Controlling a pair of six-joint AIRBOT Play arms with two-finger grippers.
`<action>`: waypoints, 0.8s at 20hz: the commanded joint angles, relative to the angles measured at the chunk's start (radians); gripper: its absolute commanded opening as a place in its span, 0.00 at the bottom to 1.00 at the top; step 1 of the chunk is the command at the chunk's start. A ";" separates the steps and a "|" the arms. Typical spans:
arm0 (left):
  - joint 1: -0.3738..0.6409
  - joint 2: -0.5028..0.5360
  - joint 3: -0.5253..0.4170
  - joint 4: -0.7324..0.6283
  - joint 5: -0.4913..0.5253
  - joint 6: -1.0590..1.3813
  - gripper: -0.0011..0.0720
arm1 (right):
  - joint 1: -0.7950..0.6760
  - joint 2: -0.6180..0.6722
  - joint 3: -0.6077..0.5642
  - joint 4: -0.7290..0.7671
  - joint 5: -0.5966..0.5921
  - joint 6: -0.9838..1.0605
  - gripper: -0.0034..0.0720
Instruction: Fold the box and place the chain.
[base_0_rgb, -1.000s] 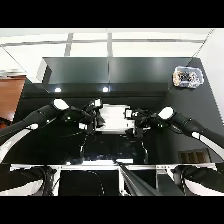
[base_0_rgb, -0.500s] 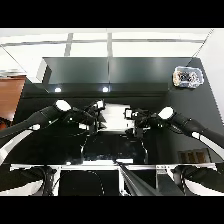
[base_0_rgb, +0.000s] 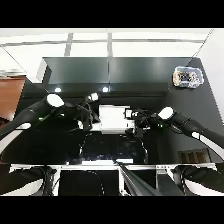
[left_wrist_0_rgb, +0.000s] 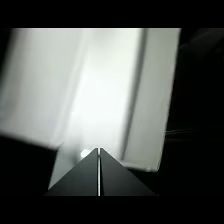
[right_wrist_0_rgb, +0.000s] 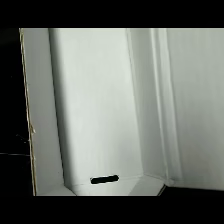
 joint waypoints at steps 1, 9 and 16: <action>0.113 0.118 0.010 0.197 -0.023 -0.379 0.04 | 0.000 -0.001 0.000 -0.001 0.002 0.000 0.36; 0.437 0.087 -0.070 0.198 -0.238 -0.956 0.05 | 0.001 -0.001 0.000 -0.001 0.002 0.000 0.36; 0.407 -0.150 -0.131 -0.045 -0.266 -0.949 0.04 | 0.001 -0.001 0.000 -0.001 0.002 0.000 0.36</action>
